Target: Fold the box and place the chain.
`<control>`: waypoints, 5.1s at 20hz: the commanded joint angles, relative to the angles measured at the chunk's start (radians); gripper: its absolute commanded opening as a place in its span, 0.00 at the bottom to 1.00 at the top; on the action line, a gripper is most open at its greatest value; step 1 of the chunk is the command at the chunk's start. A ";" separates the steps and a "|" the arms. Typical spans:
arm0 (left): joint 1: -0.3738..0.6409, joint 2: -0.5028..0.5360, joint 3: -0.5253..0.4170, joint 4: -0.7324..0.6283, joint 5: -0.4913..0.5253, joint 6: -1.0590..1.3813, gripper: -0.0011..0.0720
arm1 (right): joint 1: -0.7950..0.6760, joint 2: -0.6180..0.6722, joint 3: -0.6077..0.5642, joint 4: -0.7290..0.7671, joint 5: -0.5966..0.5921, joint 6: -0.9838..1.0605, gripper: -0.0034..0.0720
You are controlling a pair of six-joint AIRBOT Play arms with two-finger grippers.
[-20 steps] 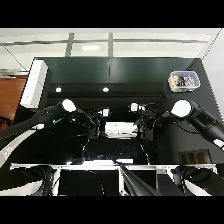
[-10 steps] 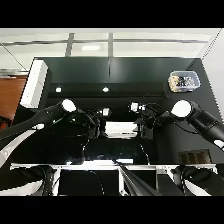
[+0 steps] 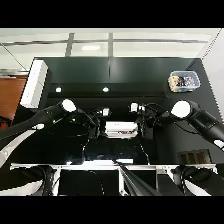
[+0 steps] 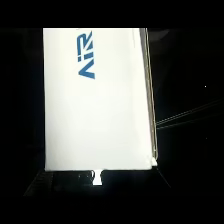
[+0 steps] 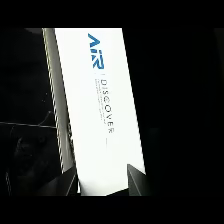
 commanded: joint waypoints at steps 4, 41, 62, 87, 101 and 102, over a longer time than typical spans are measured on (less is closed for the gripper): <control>0.000 0.000 0.001 0.000 0.000 0.000 0.68 | -0.001 0.000 0.001 -0.002 0.031 0.020 0.53; 0.000 0.000 0.001 0.000 0.000 0.000 0.68 | -0.001 0.050 -0.019 -0.047 -0.007 0.106 0.63; 0.000 0.000 0.001 0.000 0.001 0.000 0.68 | -0.073 0.095 -0.246 0.709 -0.109 0.656 0.06; 0.001 0.000 0.001 0.000 0.004 0.000 0.73 | -0.091 0.043 -0.194 0.621 -0.064 0.620 0.06; 0.034 0.208 0.043 0.029 -0.119 -0.203 1.00 | -0.834 0.157 0.111 0.249 0.120 0.676 0.06; 0.022 0.211 0.053 -0.045 -0.113 -0.206 0.99 | -0.834 0.156 0.108 0.249 0.101 0.676 0.06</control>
